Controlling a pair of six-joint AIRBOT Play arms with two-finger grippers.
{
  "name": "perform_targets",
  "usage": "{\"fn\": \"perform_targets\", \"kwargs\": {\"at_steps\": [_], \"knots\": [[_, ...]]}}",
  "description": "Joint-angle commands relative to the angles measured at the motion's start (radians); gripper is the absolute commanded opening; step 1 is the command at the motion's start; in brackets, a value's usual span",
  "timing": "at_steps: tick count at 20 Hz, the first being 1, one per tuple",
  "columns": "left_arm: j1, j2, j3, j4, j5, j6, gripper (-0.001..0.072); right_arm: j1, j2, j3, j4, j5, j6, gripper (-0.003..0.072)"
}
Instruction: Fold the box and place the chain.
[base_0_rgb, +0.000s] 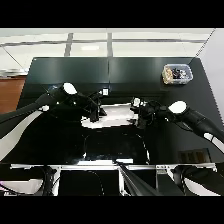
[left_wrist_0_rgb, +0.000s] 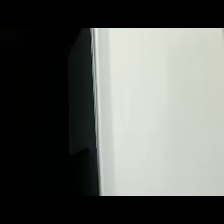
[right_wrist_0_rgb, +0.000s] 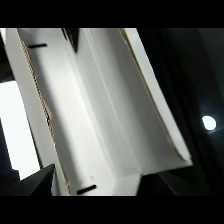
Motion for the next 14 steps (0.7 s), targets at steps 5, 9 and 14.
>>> {"fn": "perform_targets", "kwargs": {"at_steps": [5,9,14], "knots": [[0.0,0.0,0.0,0.0,-0.001,0.0,0.003,0.0,-0.063,-0.012,-0.039,0.093,-0.055,0.0702],[-0.001,0.0,0.0,0.0,-0.001,0.0,0.003,0.002,-0.117,-0.012,-0.016,0.091,-0.103,0.0701],[0.0,0.0,0.0,0.0,-0.027,0.0,0.0029,0.002,-0.129,-0.006,-0.016,0.085,-0.119,0.0702]]}}
